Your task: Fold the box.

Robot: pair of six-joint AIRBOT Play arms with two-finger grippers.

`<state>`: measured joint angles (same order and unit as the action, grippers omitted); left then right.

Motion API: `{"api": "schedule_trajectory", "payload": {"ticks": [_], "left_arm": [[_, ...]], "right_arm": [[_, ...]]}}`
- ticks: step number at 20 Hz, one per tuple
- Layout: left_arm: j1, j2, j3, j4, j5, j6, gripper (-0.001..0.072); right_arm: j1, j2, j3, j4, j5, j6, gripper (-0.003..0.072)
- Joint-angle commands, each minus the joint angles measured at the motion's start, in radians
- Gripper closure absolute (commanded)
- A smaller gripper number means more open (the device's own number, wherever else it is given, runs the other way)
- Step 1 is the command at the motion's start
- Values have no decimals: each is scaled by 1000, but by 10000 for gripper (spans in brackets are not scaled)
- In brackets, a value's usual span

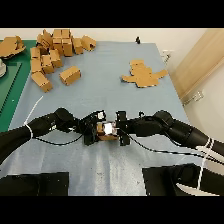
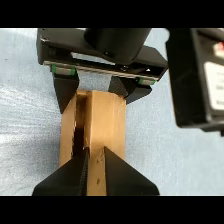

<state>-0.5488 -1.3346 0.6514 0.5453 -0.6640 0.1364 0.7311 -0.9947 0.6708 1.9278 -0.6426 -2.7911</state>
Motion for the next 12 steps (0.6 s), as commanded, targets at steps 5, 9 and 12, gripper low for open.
{"api": "schedule_trajectory", "payload": {"ticks": [5, 9, 12], "left_arm": [[0, 0, 0, 1, 0, 1, 190], [0, 0, 0, 1, 0, 1, 190], [0, 0, 0, 1, 0, 1, 190]], "right_arm": [[0, -2, 1, 3, -34, 2, 540], [0, -2, -3, 6, -81, 35, 541], [0, -10, -11, 5, -82, 45, 540]]}}
